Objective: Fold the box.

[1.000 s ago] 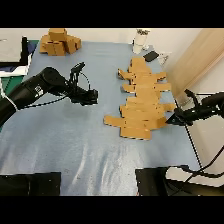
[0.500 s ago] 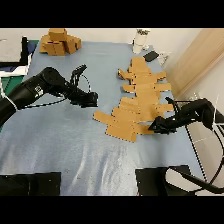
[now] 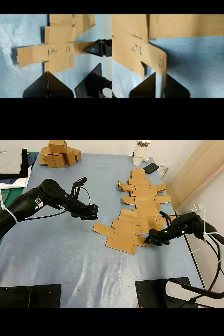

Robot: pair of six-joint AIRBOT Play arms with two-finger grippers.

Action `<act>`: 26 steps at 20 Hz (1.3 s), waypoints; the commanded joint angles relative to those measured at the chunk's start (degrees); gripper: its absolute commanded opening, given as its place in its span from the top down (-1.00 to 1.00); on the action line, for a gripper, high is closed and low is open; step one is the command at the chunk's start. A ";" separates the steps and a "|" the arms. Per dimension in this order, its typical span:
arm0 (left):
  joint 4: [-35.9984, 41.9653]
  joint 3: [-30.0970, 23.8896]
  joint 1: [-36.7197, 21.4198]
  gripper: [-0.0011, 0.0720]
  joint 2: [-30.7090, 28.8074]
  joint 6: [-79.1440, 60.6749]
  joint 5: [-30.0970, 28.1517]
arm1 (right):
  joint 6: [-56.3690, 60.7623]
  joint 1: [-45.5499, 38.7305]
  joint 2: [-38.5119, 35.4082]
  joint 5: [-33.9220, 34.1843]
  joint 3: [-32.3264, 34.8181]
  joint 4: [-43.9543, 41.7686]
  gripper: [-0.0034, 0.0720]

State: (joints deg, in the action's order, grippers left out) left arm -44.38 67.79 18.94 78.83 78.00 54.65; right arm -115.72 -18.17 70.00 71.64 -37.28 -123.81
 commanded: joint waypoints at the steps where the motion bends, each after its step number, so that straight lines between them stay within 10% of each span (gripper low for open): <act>1: 2.32 0.04 -0.52 0.94 0.00 -3.13 3.48 | -3.06 6.21 3.26 -1.64 -0.02 -3.54 0.91; 5: 6.34 0.07 -5.49 0.93 -0.02 -10.67 10.23 | -5.88 16.52 -0.52 -4.72 -1.20 -6.27 0.91; 6: 6.32 0.04 -7.34 0.52 0.00 -11.26 11.87 | -5.81 19.65 -2.23 -4.72 -1.20 -6.19 0.91; 7: 6.32 -0.04 -9.11 -0.39 0.00 -11.21 12.96 | -5.81 22.47 -3.56 -4.79 -1.20 -6.08 0.91; 8: 6.21 -0.13 -10.82 -0.46 0.00 -11.47 13.73 | -5.79 25.24 -4.74 -5.49 -1.18 -5.64 0.91; 26: 16.00 -3.69 -16.50 -0.46 15.56 -26.27 12.07 | -5.27 36.15 -7.56 -13.25 -0.92 -4.11 0.91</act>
State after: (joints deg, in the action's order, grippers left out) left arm -34.26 64.12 2.52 92.03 56.64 66.83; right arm -121.45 17.87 62.48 58.43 -38.22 -127.90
